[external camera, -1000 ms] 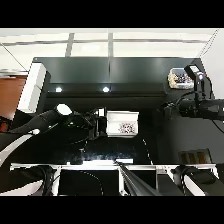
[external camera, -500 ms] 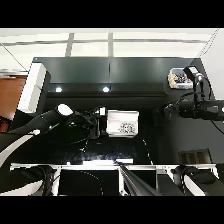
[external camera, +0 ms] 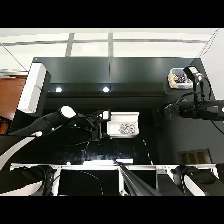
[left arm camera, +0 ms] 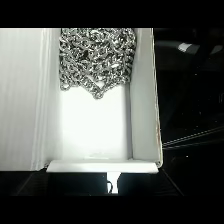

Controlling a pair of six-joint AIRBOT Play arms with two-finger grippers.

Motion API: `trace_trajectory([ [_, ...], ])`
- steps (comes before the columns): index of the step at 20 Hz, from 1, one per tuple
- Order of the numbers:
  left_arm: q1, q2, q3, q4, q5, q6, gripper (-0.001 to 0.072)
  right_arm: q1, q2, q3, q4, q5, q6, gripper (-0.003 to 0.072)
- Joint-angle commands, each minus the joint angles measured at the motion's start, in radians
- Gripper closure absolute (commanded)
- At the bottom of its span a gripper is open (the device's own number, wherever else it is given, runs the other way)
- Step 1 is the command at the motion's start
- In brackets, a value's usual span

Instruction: Fold the box and place the chain.

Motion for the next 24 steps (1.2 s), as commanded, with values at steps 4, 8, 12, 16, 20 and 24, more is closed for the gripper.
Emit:
trace_trajectory([
  [4, -0.003, -0.001, 0.001, 0.003, 0.003, -0.021, 0.0273, 0.010, -0.020, 0.000, 0.021, -0.028, -0.018, 0.0022],
  [8, -0.003, -0.001, 0.001, 0.003, 0.003, -0.021, 0.0288, 0.109, -0.148, 0.048, 0.047, -0.084, -0.026, 0.0022],
  [12, -0.003, -0.001, 0.001, 0.003, 0.003, -0.021, 0.0288, 0.151, -0.298, 0.087, 0.103, -0.167, -0.150, 0.0022],
  [16, -0.003, -0.001, 0.001, 0.003, 0.003, -0.020, 0.0288, 0.153, -0.384, 0.087, 0.197, 0.074, -0.539, 0.0023],
  [20, -0.003, -0.001, 0.001, 0.003, 0.003, -0.021, 0.0288, 0.161, -0.388, 0.087, 0.208, 0.083, -0.735, 0.0023],
  [24, -0.003, -0.001, 0.001, 0.003, 0.003, -0.020, 0.0288, 0.188, -0.394, 0.087, 0.196, 0.064, -0.858, 0.0022],
])
